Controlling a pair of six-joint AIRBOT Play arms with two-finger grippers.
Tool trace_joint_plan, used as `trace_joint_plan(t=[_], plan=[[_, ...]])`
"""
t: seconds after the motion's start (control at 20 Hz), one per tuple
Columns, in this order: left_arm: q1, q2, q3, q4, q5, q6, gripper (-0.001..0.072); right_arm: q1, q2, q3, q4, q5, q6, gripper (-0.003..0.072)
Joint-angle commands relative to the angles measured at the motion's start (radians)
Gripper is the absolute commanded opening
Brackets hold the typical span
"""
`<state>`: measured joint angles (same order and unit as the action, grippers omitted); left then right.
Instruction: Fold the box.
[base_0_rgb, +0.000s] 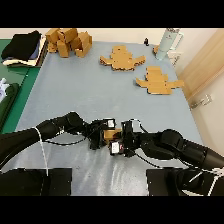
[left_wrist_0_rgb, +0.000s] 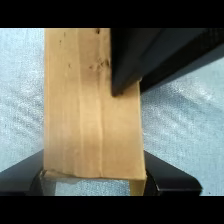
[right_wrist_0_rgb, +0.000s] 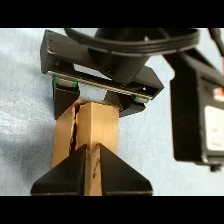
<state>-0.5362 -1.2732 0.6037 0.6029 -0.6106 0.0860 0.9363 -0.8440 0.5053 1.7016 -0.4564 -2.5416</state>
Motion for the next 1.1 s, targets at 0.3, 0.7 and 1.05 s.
trace_joint_plan(t=[0.3,0.7,1.05], plan=[[0.0,0.0,0.0,0.0,0.0,-0.001,0.0437,0.001,0.002,0.0,0.008,-0.005,0.001,0.0081],[0.0,0.0,0.0,0.0,0.0,-0.001,0.0437,0.001,0.002,-0.014,0.058,-0.028,0.001,0.0081],[0.0,-0.001,0.0,0.0,0.0,-0.001,0.0437,0.001,0.01,-0.029,0.069,-0.023,0.001,0.0093]])
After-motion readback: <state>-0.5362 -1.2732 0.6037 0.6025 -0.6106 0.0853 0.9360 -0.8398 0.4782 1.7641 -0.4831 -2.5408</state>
